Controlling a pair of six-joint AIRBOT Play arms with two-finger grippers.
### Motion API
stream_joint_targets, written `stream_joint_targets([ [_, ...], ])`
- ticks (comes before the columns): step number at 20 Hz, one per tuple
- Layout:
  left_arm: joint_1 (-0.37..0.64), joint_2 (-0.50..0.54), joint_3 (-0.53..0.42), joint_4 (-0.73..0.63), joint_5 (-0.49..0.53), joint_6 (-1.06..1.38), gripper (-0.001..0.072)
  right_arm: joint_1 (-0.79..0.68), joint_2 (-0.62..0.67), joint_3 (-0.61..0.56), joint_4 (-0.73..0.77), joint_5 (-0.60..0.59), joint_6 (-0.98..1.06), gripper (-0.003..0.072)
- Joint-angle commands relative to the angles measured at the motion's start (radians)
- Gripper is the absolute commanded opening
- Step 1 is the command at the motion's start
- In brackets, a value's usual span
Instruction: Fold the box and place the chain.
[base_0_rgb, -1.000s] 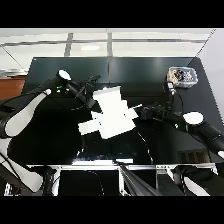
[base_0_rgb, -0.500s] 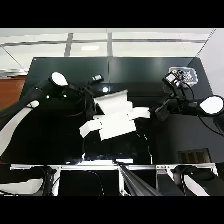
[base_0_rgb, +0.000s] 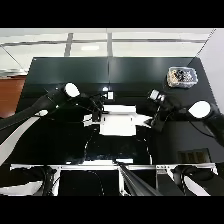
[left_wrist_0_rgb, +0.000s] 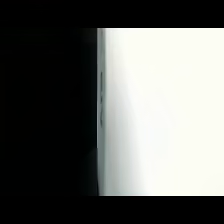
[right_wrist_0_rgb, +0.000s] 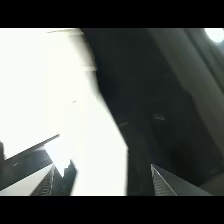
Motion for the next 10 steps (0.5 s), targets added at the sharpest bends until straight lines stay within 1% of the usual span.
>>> stream_joint_targets([
  [1, -0.009, -0.009, -0.003, 0.013, 0.046, 0.021, 0.0026, 0.065, -0.048, -0.043, 0.026, -0.024, -0.172, 0.0697],
  [3, -0.009, -0.018, -0.003, 0.013, 0.045, 0.015, 0.0026, 0.09, -0.085, -0.043, 0.031, -0.042, -0.176, 0.0697],
  [5, -0.009, -0.027, -0.003, 0.013, 0.045, 0.011, 0.0026, 0.105, -0.109, -0.043, 0.064, -0.034, -0.208, 0.0698],
  [7, -0.009, -0.032, -0.003, 0.014, 0.047, -0.008, 0.0026, 0.112, -0.117, -0.043, 0.099, -0.019, -0.25, 0.0698],
  [10, -0.009, -0.049, -0.003, 0.013, 0.046, -0.008, 0.0026, 0.116, -0.117, -0.043, 0.093, -0.019, -0.275, 0.0698],
])
